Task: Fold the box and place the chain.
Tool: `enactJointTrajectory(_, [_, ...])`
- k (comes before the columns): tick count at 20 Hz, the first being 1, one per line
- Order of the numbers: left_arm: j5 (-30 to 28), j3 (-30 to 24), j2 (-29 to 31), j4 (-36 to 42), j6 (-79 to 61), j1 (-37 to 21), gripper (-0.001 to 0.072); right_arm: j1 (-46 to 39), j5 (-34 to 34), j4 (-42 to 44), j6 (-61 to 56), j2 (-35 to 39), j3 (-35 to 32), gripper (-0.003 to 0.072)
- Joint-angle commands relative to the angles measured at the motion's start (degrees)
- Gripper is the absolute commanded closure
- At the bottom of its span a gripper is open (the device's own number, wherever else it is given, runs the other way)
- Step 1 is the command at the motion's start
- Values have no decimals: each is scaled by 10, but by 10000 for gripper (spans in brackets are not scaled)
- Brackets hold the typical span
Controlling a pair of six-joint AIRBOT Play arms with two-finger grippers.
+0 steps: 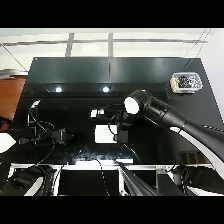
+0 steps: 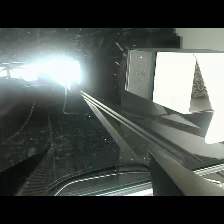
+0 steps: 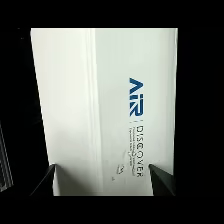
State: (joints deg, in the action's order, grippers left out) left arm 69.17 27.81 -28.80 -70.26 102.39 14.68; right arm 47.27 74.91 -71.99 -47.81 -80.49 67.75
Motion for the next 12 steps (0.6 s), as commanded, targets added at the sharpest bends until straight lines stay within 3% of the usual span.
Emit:
enactJointTrajectory(1, [0, 0, 0, 0, 0, -1, 0, 9, -22, -24, -30, -1, -7, -20])
enactJointTrajectory(12, [0, 0, 0, 0, 0, -1, 0, 29, -14, -50, -52, 6, -6, -20])
